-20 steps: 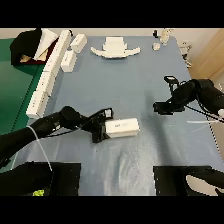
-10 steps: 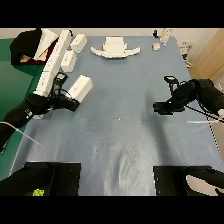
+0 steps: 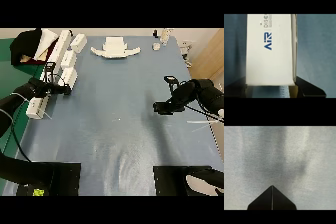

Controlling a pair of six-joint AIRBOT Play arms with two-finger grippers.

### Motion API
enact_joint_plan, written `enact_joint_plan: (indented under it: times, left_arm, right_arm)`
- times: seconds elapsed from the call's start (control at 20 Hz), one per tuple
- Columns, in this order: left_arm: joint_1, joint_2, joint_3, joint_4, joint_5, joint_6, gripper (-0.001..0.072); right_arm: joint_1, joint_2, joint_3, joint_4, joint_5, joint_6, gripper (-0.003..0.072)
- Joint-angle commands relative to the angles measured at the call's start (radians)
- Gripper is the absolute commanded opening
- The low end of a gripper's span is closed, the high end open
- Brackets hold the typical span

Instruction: Fold the box.

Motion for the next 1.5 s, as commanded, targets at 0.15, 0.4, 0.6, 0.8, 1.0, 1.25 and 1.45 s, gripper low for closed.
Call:
enact_joint_plan:
  times: [0.15, 0.4, 0.6, 0.8, 1.0, 1.25, 1.45]
  left_arm:
    - [0.004, -0.192, 0.238, 0.040, -0.003, -0.051, 0.0442]
    - [0.004, -0.280, 0.395, 0.109, -0.024, -0.114, 0.0442]
    - [0.004, -0.336, 0.497, 0.258, -0.085, -0.233, 0.0442]
    - [0.004, -0.348, 0.519, 0.287, -0.077, -0.235, 0.0443]
    - [0.004, -0.368, 0.519, 0.288, -0.081, -0.234, 0.0443]
    - [0.004, -0.376, 0.519, 0.288, -0.086, -0.232, 0.0443]
    - [0.003, -0.376, 0.519, 0.288, -0.086, -0.232, 0.0442]
  right_arm:
    - [0.000, -0.001, 0.001, 0.000, 0.000, 0.000, 0.0004]
    - [0.000, -0.001, 0.001, 0.000, 0.000, 0.000, 0.0003]
    - [0.000, -0.001, 0.001, 0.000, 0.000, 0.000, 0.0004]
    - [0.000, -0.001, 0.001, 0.000, 0.000, 0.000, 0.0004]
    - [0.000, -0.001, 0.001, 0.000, 0.000, 0.000, 0.0004]
    - [0.000, -0.001, 0.001, 0.000, 0.000, 0.000, 0.0004]
    - [0.000, -0.001, 0.001, 0.000, 0.000, 0.000, 0.0004]
